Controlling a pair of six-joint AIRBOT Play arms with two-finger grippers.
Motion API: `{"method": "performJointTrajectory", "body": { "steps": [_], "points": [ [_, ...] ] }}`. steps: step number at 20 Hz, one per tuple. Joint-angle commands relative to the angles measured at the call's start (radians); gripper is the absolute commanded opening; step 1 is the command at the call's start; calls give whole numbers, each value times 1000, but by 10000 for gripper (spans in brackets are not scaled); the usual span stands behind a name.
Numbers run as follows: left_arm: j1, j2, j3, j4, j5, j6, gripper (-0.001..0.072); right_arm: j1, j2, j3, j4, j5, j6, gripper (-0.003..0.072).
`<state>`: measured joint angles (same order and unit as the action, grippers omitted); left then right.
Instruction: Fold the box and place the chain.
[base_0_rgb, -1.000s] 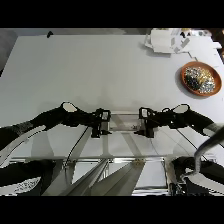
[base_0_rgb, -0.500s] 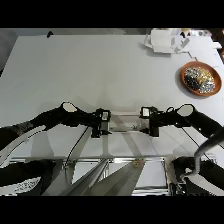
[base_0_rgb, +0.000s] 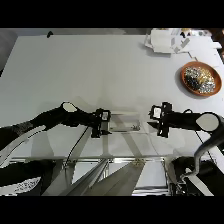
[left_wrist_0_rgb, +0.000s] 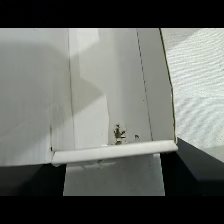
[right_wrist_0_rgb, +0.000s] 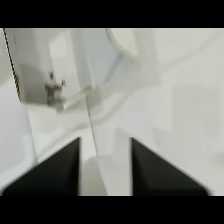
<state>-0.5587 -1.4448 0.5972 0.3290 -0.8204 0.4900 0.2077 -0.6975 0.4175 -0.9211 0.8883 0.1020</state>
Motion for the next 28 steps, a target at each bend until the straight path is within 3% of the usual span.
{"method": "performJointTrajectory", "body": {
  "steps": [1,2,5,10,13,20,24,28],
  "points": [
    [0,0,0,0,1,0,150,0,85,1,250,47,21,87],
    [0,0,0,0,1,0,150,2,80,1,346,65,21,24],
    [0,0,0,0,1,0,150,43,47,1,537,4,19,24],
    [0,0,0,0,1,0,150,152,-165,1,534,-255,18,24],
    [0,0,0,0,1,0,150,150,-270,1,533,-322,17,24],
    [0,0,0,0,1,0,150,151,-96,116,498,-104,-26,24],
    [0,0,0,0,1,0,150,173,-118,116,357,150,-24,24],
    [0,0,0,0,1,0,150,266,-185,116,313,81,-19,23]
  ]
}}
